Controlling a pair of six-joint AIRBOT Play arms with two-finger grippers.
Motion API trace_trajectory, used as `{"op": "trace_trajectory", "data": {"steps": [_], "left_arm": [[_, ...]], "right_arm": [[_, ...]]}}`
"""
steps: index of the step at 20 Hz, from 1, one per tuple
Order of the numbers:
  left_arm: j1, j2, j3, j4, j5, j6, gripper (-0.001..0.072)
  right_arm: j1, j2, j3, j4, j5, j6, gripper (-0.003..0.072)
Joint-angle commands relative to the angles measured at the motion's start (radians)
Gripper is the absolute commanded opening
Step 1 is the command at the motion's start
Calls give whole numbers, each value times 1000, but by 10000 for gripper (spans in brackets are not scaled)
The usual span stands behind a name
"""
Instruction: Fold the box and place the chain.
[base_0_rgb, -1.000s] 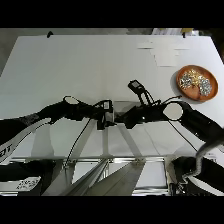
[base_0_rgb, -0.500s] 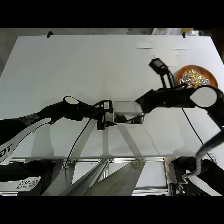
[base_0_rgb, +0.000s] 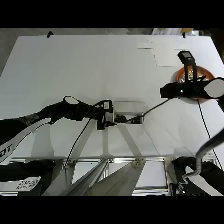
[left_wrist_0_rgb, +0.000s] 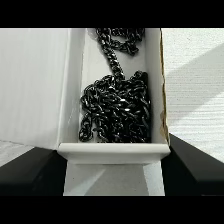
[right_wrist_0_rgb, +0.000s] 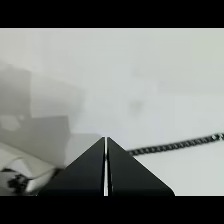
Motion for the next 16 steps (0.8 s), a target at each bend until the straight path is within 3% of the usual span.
{"op": "trace_trajectory", "data": {"steps": [1, 2, 3, 10, 12, 16], "left_arm": [[0, 0, 1, 0, 0, 0, 209], [0, 0, 1, 0, 0, 0, 209], [0, 0, 1, 0, 0, 0, 209], [0, 0, 1, 0, 0, 0, 209], [0, 0, 1, 0, 0, 0, 209], [0, 0, 1, 0, 0, 0, 209]], "right_arm": [[1, -108, 1, -61, 22, 42, 86], [14, -132, 1, -61, 23, 42, 174], [35, -151, 1, -61, 25, 34, 202], [142, -223, 1, -61, 38, -108, 194], [142, -222, 1, -61, 51, -295, 192], [142, -221, 0, -81, 209, -865, 192]]}}
